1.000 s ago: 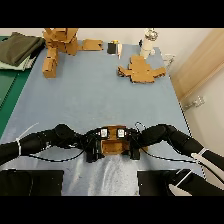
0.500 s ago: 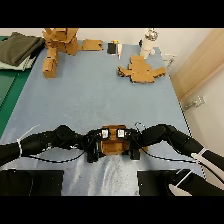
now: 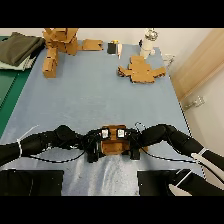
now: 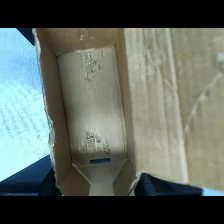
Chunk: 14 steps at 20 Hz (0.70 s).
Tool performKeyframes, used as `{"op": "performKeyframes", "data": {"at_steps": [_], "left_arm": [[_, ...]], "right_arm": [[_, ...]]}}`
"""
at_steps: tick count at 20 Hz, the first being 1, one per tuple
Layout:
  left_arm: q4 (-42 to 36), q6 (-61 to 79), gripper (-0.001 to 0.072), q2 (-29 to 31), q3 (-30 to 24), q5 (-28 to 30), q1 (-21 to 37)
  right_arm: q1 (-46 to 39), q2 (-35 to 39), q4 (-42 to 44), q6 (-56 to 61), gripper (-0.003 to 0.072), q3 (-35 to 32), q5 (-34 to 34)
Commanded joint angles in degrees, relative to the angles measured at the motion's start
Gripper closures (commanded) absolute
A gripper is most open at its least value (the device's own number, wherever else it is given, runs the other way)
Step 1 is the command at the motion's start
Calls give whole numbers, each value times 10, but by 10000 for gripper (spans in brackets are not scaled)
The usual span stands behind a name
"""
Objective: Fold the box.
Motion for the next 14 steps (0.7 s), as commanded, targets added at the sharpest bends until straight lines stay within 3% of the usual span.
{"op": "performKeyframes", "data": {"at_steps": [1, 12, 13, 14], "left_arm": [[0, 0, 189, 0, 0, 1, 0], [0, 0, 189, 0, 0, 1, 0], [0, 0, 189, 0, 0, 1, 0], [0, 0, 189, 0, 0, 1, 0]], "right_arm": [[0, 0, 0, 0, 128, 0, 0], [0, 0, 8, 0, 127, 0, -9], [0, 1, 6, 0, -34, 0, -27], [0, 1, 10, 0, -34, 1, -39]]}}
